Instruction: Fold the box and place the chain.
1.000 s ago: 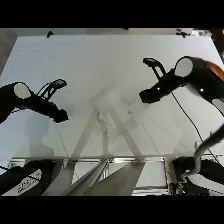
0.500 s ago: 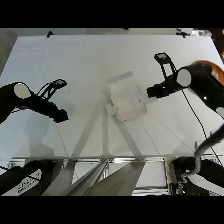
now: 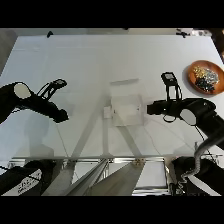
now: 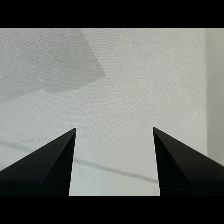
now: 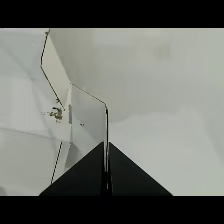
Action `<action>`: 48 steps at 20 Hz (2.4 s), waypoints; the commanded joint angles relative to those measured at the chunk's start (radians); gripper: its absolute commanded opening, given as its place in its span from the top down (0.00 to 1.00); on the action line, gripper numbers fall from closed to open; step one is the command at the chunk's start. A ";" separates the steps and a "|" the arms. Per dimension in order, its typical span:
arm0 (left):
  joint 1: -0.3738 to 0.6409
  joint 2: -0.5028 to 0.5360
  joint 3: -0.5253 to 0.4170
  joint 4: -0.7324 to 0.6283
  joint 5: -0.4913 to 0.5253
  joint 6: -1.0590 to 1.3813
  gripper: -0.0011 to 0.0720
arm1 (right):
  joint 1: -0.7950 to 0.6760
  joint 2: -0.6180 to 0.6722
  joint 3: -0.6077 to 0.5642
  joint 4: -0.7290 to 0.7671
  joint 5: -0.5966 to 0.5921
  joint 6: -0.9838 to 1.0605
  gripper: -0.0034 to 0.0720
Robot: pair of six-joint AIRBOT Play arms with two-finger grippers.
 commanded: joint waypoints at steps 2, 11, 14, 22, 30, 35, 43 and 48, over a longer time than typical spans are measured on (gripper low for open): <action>0.000 0.000 0.000 0.000 0.000 0.000 0.28 | 0.097 0.050 -0.039 -0.065 -0.003 0.179 0.94; 0.000 -0.001 -0.001 0.000 0.000 0.000 0.28 | 0.134 0.045 -0.111 -0.128 0.009 0.372 0.93; 0.000 0.000 0.000 0.000 0.000 0.000 0.28 | 0.134 0.045 -0.111 -0.155 -0.028 0.375 0.93; 0.000 -0.001 -0.001 -0.143 0.002 -0.005 0.32 | 0.134 0.041 -0.111 -0.212 -0.058 0.374 0.93; -0.008 -0.002 -0.001 -0.348 0.076 0.114 0.47 | 0.134 0.013 -0.112 -0.209 -0.089 0.374 0.93; -0.056 -0.028 0.015 -0.740 0.208 0.397 0.31 | 0.134 0.013 -0.112 -0.203 -0.107 0.374 0.93; -0.220 -0.480 0.372 -0.710 0.066 0.373 0.17 | 0.134 0.013 -0.112 -0.200 -0.113 0.374 0.93; -0.238 -0.652 0.562 -0.691 -0.006 0.383 0.12 | 0.134 0.013 -0.112 -0.199 -0.111 0.374 0.93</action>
